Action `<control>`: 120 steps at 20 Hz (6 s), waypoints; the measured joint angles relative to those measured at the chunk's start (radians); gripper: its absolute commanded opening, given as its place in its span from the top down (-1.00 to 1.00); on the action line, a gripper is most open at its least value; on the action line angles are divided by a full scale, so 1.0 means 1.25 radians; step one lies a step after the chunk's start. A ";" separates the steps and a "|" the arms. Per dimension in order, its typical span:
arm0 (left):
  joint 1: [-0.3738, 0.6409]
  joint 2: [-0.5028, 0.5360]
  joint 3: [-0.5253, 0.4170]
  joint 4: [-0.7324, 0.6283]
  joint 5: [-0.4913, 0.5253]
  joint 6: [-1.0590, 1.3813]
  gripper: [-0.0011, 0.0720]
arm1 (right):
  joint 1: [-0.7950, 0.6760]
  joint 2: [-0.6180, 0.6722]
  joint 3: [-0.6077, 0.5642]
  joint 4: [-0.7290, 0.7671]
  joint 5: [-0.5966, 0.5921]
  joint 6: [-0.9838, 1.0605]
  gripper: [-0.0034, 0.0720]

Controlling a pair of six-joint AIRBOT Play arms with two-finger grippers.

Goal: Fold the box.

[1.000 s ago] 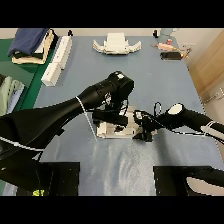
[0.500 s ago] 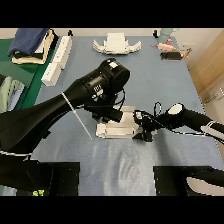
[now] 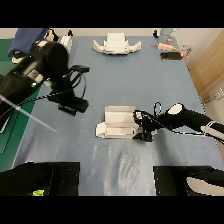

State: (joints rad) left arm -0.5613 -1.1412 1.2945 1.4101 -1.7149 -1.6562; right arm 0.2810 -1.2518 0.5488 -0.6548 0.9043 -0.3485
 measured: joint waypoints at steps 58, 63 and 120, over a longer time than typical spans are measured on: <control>0.188 -0.023 -0.497 -0.646 0.555 0.358 -0.08 | 0.000 0.000 0.000 0.000 0.000 0.000 -0.58; 0.116 -0.021 -0.497 -0.625 0.596 0.359 -0.08 | 0.000 0.000 0.000 0.000 0.000 0.000 -0.58; -0.396 -0.291 -0.100 0.162 0.388 -0.659 0.83 | 0.000 0.000 0.000 0.000 0.000 0.000 -0.58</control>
State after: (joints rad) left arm -1.0565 -1.5043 1.1698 1.6123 -1.2301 -2.4798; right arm 0.2810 -1.2518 0.5488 -0.6548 0.9039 -0.3489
